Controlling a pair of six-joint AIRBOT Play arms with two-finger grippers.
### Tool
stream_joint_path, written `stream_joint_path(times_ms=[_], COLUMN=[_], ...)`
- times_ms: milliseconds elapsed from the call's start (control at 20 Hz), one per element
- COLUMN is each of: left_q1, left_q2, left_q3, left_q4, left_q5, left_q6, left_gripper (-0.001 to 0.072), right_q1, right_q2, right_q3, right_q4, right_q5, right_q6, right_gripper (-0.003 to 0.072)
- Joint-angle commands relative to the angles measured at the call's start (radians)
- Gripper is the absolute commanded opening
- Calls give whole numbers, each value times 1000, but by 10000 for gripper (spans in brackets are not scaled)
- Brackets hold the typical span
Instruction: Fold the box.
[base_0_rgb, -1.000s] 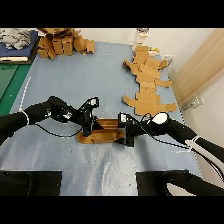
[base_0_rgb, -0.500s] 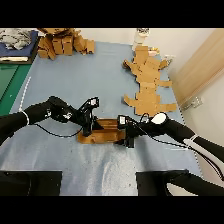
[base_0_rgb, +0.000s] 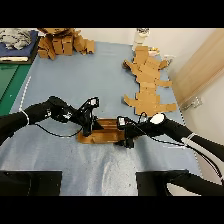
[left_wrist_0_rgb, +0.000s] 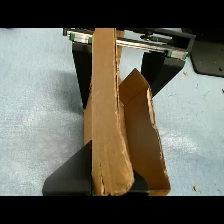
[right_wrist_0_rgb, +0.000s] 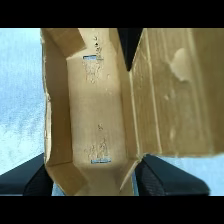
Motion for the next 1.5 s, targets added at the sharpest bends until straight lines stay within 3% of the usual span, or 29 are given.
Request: stream_joint_path(times_ms=[0,250,300,350,400,1450], left_q1=[0,0,0,0,0,0], left_q2=[-1,-1,-1,-1,-1,-1], left_q3=[0,0,0,0,0,0], left_q4=[0,0,0,0,0,0], left_q5=[0,0,0,0,0,0], left_q6=[0,0,0,0,0,0], left_gripper=[14,15,15,15,15,14], right_q1=[2,2,2,2,2,2], right_q2=[-3,-3,-3,-3,-3,-6], right_q3=[0,0,0,0,0,0], right_q4=[5,5,5,5,5,8], right_q5=[5,4,5,13,14,13], right_q6=[-3,-21,-20,-20,-21,-55], right_gripper=[716,715,686,584,575,607])
